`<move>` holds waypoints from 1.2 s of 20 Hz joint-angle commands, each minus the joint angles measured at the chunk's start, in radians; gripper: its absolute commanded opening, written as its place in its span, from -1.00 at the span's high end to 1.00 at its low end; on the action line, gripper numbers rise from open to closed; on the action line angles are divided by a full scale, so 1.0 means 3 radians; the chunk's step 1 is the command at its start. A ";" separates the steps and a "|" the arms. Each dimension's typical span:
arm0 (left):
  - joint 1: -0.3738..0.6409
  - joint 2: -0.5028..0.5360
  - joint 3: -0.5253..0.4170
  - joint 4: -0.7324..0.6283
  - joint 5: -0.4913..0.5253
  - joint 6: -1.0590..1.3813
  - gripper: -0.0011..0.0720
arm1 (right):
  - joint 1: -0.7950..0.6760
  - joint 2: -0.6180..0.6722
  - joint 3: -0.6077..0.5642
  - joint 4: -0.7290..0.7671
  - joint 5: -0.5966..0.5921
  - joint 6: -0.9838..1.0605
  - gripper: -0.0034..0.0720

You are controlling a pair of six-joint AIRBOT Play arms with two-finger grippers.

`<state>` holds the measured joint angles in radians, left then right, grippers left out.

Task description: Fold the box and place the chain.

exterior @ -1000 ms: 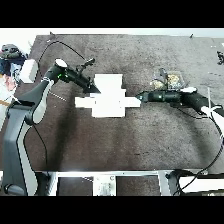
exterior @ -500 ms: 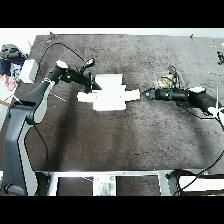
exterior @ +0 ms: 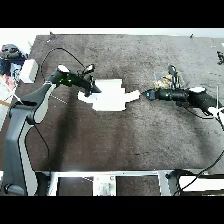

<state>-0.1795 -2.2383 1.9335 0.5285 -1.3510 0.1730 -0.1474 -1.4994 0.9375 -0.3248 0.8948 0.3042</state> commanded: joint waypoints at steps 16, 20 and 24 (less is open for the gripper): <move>-0.0001 -0.0003 -0.0008 0.0005 0.0027 0.0062 0.94 | 0.1045 -0.0001 0.0004 -0.0486 -0.0033 -0.2139 -0.80; -0.0001 -0.0003 -0.0008 0.0005 0.0027 0.0062 0.94 | 0.1404 -0.0104 0.0004 -0.1001 -0.0399 -0.2135 -0.80; -0.0001 -0.0003 -0.0008 0.0005 0.0027 0.0062 0.94 | 0.1616 -0.0212 0.0004 -0.1021 -0.0853 -0.2136 -0.80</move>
<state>-0.1795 -2.2383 1.9316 0.5297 -1.3437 0.1913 0.2848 -1.5433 0.9382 -0.5846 0.7586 -0.3317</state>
